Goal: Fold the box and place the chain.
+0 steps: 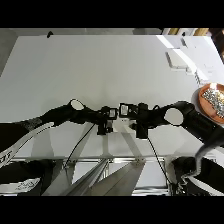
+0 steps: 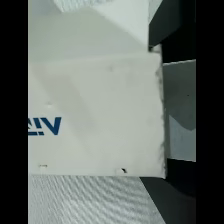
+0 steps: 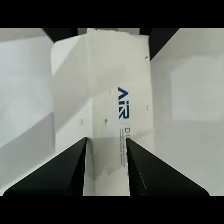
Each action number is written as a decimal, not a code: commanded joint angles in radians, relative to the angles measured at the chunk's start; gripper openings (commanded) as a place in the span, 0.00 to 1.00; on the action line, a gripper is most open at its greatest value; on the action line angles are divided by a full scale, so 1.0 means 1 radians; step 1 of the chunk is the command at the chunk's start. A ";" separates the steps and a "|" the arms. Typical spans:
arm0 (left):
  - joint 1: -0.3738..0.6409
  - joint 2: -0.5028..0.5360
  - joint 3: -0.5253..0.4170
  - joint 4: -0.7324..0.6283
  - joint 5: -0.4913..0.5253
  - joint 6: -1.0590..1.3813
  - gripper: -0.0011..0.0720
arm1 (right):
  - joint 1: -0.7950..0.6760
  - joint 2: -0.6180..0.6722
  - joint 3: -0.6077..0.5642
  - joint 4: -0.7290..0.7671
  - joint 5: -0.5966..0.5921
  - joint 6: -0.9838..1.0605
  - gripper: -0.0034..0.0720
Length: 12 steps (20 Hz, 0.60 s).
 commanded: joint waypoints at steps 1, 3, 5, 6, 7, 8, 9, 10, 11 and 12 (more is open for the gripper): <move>0.000 -0.001 0.000 -0.004 0.004 -0.004 0.39 | 0.001 0.006 -0.001 0.006 0.064 -0.041 0.45; 0.000 -0.001 0.000 -0.004 0.004 -0.004 0.39 | 0.015 0.006 -0.001 -0.005 0.064 -0.041 0.54; 0.000 -0.001 0.000 -0.004 0.004 -0.004 0.39 | 0.042 0.005 -0.001 -0.007 0.047 -0.041 0.58; 0.000 -0.001 0.000 -0.004 0.004 -0.004 0.39 | 0.051 0.005 -0.003 -0.012 0.014 -0.041 0.58; 0.000 -0.001 0.000 -0.004 0.004 -0.004 0.39 | 0.052 0.005 -0.006 -0.018 -0.026 -0.041 0.58; 0.000 -0.001 0.000 -0.004 0.004 -0.004 0.39 | 0.051 0.005 -0.006 -0.037 -0.054 -0.039 0.58; 0.000 -0.001 0.000 -0.004 0.004 -0.004 0.39 | 0.051 0.005 -0.006 -0.072 -0.071 -0.029 0.58; 0.000 -0.001 0.000 -0.004 0.004 -0.004 0.39 | 0.051 0.005 -0.006 -0.103 -0.073 -0.021 0.58; 0.000 -0.001 0.000 -0.004 0.004 -0.004 0.39 | 0.051 0.005 -0.006 -0.124 -0.072 -0.001 0.58; 0.000 -0.001 0.000 -0.004 0.004 -0.004 0.39 | 0.051 0.005 -0.006 -0.140 -0.070 0.013 0.57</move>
